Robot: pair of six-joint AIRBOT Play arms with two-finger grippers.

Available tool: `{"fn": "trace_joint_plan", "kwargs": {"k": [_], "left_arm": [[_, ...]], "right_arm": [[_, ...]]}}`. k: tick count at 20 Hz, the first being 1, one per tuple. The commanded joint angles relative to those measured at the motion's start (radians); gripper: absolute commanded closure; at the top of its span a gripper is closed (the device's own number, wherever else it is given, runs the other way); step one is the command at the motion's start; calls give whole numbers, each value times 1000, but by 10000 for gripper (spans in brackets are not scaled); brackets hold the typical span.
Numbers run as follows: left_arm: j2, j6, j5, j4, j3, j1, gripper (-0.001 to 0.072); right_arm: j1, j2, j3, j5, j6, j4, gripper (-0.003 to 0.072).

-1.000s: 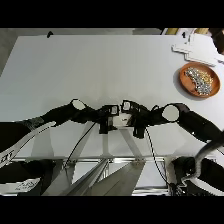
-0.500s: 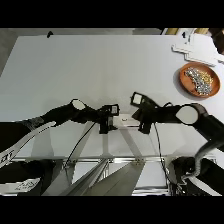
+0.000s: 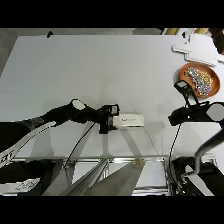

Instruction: Fold the box and place the chain.

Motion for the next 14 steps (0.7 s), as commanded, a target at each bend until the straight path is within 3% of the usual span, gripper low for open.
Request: {"fn": "trace_joint_plan", "kwargs": {"k": [1, 5, 14], "left_arm": [[1, 0, 0, 0, 0, 1, 503], [1, 0, 0, 0, 0, 1, 503], [2, 0, -9, -6, 0, 1, 504]], "right_arm": [[-130, 4, -63, 82, 95, -55, 666], [-133, 5, -62, 204, 93, -55, 666], [-133, 5, -62, 205, 93, -55, 666]]}}
